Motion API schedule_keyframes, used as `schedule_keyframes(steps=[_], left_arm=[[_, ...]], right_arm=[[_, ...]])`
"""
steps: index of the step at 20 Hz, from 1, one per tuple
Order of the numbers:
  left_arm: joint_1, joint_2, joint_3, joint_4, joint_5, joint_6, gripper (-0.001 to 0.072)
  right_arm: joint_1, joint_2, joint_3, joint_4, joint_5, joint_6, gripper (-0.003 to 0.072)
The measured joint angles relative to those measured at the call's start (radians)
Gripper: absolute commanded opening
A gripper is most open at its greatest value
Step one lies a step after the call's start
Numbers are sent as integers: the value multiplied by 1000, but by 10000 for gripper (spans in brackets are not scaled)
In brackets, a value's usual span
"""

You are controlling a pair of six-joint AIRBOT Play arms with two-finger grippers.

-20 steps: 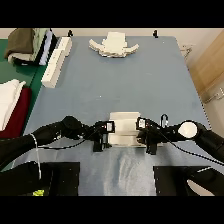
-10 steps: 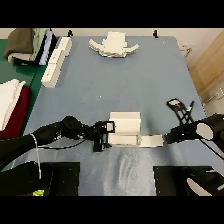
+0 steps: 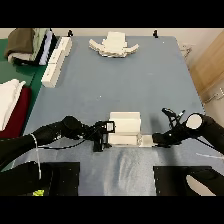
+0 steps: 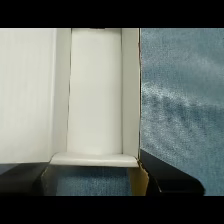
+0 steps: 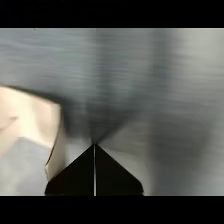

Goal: Fold the box.

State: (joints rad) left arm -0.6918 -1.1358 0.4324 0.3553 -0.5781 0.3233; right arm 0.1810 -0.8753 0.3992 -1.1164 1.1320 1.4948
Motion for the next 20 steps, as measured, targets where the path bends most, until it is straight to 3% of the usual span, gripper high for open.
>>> schedule_keyframes(steps=[5, 6, 7, 8, 9, 17, 20], left_arm=[[0, 0, 0, 0, 0, 0, 463], [0, 0, 0, 0, 0, 0, 463], [0, 0, 0, 0, 0, 0, 463], [0, 0, 0, 0, 0, 0, 463], [0, 0, 0, 0, 0, 0, 463], [0, 0, 0, 0, 0, 0, 463], [0, 0, 0, 0, 0, 0, 463]], right_arm=[[-10, 96, -3, 130, -6, -72, 7], [-10, 114, -3, 148, -7, -80, 37], [-10, 126, -3, 164, -7, -84, 190], [-10, 134, -3, 178, -8, -92, 403], [-11, 141, -3, 195, -12, -104, 463], [-11, 154, -3, 313, -46, -154, 458], [-2, 133, -3, 333, -64, -158, 381]])
